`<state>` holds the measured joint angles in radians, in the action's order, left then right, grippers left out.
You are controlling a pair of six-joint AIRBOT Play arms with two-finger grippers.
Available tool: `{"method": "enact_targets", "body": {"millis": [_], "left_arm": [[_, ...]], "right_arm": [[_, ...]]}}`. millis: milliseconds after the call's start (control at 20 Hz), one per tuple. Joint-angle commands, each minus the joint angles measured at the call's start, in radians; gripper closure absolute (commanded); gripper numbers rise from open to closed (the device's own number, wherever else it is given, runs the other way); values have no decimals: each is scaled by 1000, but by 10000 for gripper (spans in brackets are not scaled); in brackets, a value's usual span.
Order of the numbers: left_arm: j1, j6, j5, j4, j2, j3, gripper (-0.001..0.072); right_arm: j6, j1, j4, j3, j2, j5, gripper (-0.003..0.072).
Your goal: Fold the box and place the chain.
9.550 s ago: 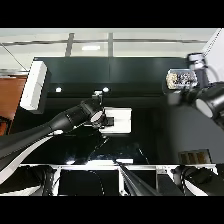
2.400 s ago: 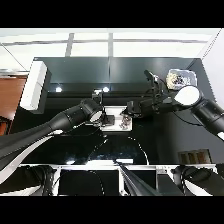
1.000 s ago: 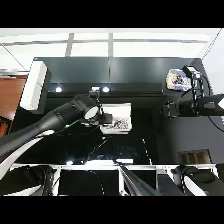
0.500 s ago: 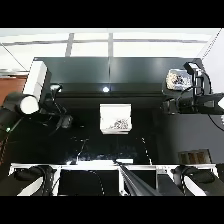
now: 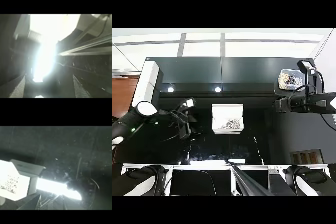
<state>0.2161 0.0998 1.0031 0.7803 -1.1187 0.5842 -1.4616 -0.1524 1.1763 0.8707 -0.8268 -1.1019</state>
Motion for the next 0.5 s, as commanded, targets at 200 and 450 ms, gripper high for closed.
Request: {"method": "enact_targets", "body": {"millis": [200, 450], "left_arm": [[113, -264, -70, -152, -245, 111, -10], [133, -310, -45, -198, -296, 148, -9]], "right_arm": [[0, 0, 0, -1, -1, 8, 380], [0, 0, 0, -1, -2, 8, 380]]}}
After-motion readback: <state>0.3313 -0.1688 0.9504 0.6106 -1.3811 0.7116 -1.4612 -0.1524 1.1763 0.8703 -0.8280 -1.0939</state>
